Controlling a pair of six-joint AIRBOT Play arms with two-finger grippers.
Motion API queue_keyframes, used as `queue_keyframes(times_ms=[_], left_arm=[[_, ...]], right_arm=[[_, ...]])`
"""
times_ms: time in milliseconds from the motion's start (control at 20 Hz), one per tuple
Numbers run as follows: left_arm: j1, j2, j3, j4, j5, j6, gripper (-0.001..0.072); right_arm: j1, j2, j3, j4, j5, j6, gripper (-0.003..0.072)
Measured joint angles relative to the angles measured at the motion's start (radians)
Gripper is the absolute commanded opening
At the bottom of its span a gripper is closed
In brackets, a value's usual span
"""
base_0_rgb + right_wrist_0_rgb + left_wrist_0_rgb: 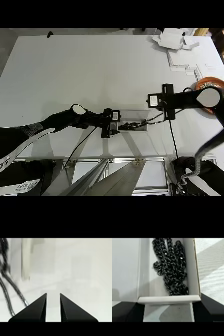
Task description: Fold the box and place the chain.
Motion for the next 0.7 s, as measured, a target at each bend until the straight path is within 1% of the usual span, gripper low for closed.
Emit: queue_keyframes(times_ms=[100,250,500,700], left_arm=[[0.0,0.0,0.0,0.0,0.0,0.0,0.0206],[0.0,0.0,0.0,0.0,0.0,0.0,0.0206],[0.0,0.0,0.0,0.0,0.0,0.0,0.0206],[0.0,0.0,0.0,0.0,0.0,0.0,0.0206]], right_arm=[[-0.063,-0.047,0.003,-0.03,0.003,-0.036,0.019],[-0.108,-0.128,0.005,-0.078,-0.004,-0.076,0.019],[-0.13,-0.254,0.006,-0.118,-0.009,-0.129,0.019],[-0.134,-0.315,0.006,-0.129,-0.011,-0.167,0.019]])
